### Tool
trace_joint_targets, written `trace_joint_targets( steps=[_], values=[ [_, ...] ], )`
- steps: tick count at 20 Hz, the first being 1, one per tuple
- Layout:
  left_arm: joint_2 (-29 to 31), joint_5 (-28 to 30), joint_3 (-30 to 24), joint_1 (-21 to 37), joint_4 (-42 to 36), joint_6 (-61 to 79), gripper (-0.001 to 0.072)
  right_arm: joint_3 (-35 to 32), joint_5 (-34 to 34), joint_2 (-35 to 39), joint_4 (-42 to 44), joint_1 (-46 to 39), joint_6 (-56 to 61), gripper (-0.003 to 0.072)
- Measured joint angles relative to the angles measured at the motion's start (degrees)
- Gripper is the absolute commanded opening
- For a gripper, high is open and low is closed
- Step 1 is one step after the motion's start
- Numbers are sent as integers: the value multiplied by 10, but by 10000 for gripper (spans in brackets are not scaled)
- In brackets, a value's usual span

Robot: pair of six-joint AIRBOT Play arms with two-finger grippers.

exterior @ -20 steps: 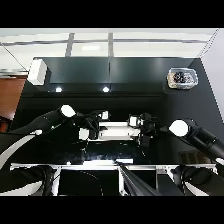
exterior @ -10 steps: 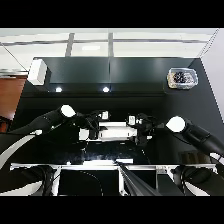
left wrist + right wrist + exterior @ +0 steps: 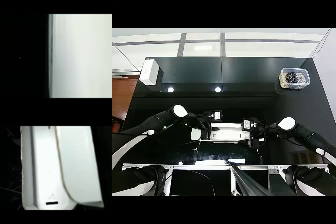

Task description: Fold the box and place the chain.

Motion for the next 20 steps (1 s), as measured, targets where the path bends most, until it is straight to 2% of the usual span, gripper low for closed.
trace_joint_targets(
  steps=[13,20],
  values=[
    [0,5,0,0,-1,-1,28,2,-15,-18,8,-1,-5,634],
    [0,5,0,0,-1,-1,28,11,-39,-30,-38,29,36,634]
  ],
)
